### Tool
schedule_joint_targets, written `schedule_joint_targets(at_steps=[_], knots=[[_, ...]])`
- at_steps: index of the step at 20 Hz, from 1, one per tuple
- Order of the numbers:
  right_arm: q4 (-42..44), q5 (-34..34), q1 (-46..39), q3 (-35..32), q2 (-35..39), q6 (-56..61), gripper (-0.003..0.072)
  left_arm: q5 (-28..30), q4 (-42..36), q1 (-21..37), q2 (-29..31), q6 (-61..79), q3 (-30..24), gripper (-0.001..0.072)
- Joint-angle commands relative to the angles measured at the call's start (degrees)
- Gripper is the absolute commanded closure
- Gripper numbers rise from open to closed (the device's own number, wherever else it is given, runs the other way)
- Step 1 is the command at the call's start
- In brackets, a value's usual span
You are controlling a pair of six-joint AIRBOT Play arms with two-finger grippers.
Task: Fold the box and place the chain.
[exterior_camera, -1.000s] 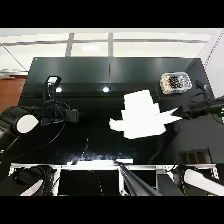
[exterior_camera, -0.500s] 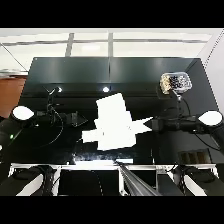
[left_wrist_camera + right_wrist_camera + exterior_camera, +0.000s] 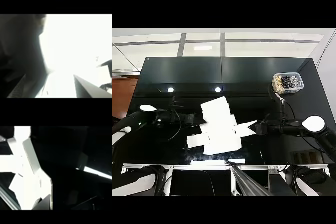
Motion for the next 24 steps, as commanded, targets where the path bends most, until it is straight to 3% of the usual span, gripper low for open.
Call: schedule_joint_targets(at_steps=[1, 5, 7, 10, 12, 13, 15, 16, 17, 19, 20, 21, 24], knots=[[0.02, -0.35, 0.5, -0.04, 0.09, 1.05, 0.0661, -5.49, -2.01, -3.34, -6.95, 9.49, 4.66, 0.0003], [-0.02, -0.28, 0.5, -0.04, 0.09, 1.27, 0.0661, -17.0, -0.79, -3.43, -12.5, 18.32, 10.01, 0.003], [-0.44, -0.31, 0.5, -0.04, 0.09, 1.27, 0.0661, -18.38, 1.7, -2.01, -13.42, 19.89, 11.04, 0.0174], [-2.14, -0.31, 0.5, -0.04, 0.09, 1.29, 0.0661, -19.52, 3.39, -0.48, -13.46, 23.26, 11.04, 0.0258], [-2.54, -0.33, 0.5, -0.04, 0.09, 1.27, 0.0661, -19.52, 3.41, -0.37, -13.46, 25.29, 11.04, 0.0446], [-2.56, -0.31, 0.5, -0.04, 0.09, 1.29, 0.066, -19.43, 3.39, -0.42, -13.46, 25.7, 11.04, 0.0486], [-2.58, -0.28, 0.5, -0.04, 0.09, 1.27, 0.066, -19.47, 3.39, -0.52, -13.46, 26.8, 11.04, 0.0499], [-2.56, -0.26, 0.5, -0.04, 0.09, 1.27, 0.066, -19.45, 3.39, -0.52, -13.46, 26.82, 11.04, 0.0624], [-2.58, -0.24, 0.5, -0.04, 0.09, 1.27, 0.0659, -19.47, 3.41, -0.52, -13.44, 26.93, 11.04, 0.0659], [-2.71, -0.17, 0.48, -0.02, 0.09, 1.29, 0.064, -19.5, 3.5, -0.52, -13.44, 27.17, 11.06, 0.066], [-3.67, -0.22, 0.33, -0.02, 0.09, 1.57, 0.0237, -19.61, 3.93, -0.52, -13.42, 28.22, 11.26, 0.0679], [-5.53, -0.17, 0.0, 0.11, 0.09, 2.56, -0.0021, -19.67, 4.13, -0.52, -13.42, 28.48, 11.43, 0.068], [-14.38, 3.43, -3.69, 3.89, 0.09, 2.78, -0.0026, -19.74, 5.31, -1.03, -11.56, 28.74, 11.45, 0.0683]])
